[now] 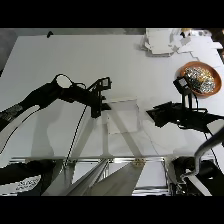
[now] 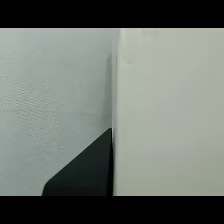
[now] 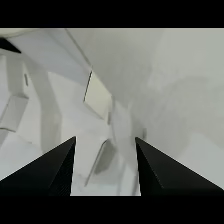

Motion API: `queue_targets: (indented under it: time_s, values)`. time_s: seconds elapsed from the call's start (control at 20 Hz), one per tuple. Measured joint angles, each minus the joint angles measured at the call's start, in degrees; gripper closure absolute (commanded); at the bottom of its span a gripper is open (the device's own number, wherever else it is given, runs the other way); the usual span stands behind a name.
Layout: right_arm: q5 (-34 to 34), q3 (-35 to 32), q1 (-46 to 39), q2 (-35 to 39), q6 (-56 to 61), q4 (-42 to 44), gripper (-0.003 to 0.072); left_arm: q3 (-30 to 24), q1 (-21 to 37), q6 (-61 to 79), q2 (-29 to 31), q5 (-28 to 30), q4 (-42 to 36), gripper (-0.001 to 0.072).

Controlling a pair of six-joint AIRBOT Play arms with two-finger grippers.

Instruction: Fold the box and place the chain.

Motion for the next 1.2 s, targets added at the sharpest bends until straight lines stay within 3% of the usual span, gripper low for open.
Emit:
queue_targets:
  time_s: [0.4,0.65,1.2]
  values:
    - [0.09,1.57,0.0,-0.04,0.02,-3.72,0.027,0.42,-3.52,1.86,-4.83,6.78,0.92,0.0709]
    - [0.59,1.62,0.0,-0.04,0.02,-4.09,0.027,0.5,-3.89,1.9,-7.82,7.1,-0.39,0.0709]
    - [1.29,1.62,0.0,-0.63,-0.04,-5.44,0.027,1.64,-6.08,-2.8,-6.38,10.38,6.91,0.0709]
